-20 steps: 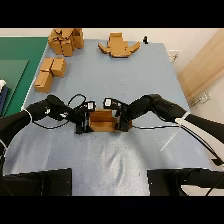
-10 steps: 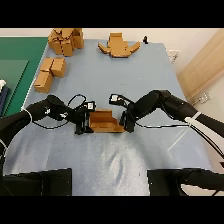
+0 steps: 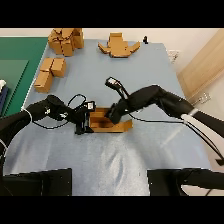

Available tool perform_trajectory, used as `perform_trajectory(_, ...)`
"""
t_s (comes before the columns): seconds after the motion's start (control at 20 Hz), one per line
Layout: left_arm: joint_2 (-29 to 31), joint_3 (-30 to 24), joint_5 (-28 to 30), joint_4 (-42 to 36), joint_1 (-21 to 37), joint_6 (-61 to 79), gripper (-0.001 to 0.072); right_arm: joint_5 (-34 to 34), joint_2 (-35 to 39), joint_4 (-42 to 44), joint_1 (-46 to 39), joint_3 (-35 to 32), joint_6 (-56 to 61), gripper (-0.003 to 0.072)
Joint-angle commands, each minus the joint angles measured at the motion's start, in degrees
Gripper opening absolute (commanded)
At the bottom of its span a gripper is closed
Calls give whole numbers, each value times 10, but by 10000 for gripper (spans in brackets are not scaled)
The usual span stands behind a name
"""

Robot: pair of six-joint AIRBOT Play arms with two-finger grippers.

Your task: Fold the box.

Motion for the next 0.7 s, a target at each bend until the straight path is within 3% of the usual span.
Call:
perform_trajectory(0.0,0,0,0,11,0,0,250,50,-87,45,10,86,-7,8)
perform_trajectory(0.1,0,0,-3,17,0,0,250,41,-151,35,0,144,30,7)
perform_trajectory(0.35,0,0,-11,17,0,0,250,-140,-290,40,-20,213,87,7)
perform_trajectory(0.45,0,0,-10,19,0,0,250,-164,-300,44,-18,216,87,7)
perform_trajectory(0.65,0,0,-10,23,0,0,250,-151,-263,39,-23,216,82,7)
